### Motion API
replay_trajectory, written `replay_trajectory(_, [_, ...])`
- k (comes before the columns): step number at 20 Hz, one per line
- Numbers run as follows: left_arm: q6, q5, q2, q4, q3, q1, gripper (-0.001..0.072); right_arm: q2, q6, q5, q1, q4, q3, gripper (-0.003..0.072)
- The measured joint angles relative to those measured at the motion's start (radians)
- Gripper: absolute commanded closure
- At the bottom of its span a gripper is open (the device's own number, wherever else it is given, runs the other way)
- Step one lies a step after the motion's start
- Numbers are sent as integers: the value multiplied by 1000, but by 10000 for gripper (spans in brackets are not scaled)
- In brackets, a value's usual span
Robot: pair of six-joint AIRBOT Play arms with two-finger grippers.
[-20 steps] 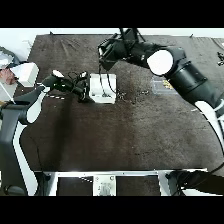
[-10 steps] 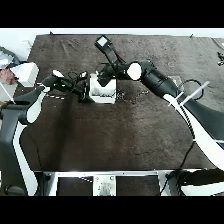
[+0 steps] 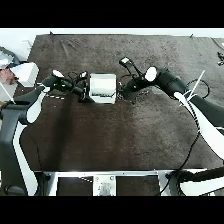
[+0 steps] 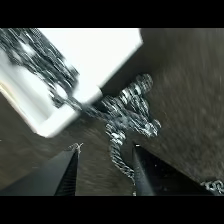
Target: Fold the box and place the chain.
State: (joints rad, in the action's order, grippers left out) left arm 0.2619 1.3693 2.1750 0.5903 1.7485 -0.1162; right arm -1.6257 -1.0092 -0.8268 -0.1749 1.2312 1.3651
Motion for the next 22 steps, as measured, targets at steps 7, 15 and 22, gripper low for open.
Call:
replay_trajectory(7, [0,0,0,0,0,0,340,-84,15,94,16,-19,-27,315])
replay_trajectory(15, [0,0,0,0,0,0,339,-122,-2,133,43,31,0,470])
replay_trajectory(22, [0,0,0,0,0,0,339,-160,43,122,44,-22,6,361])
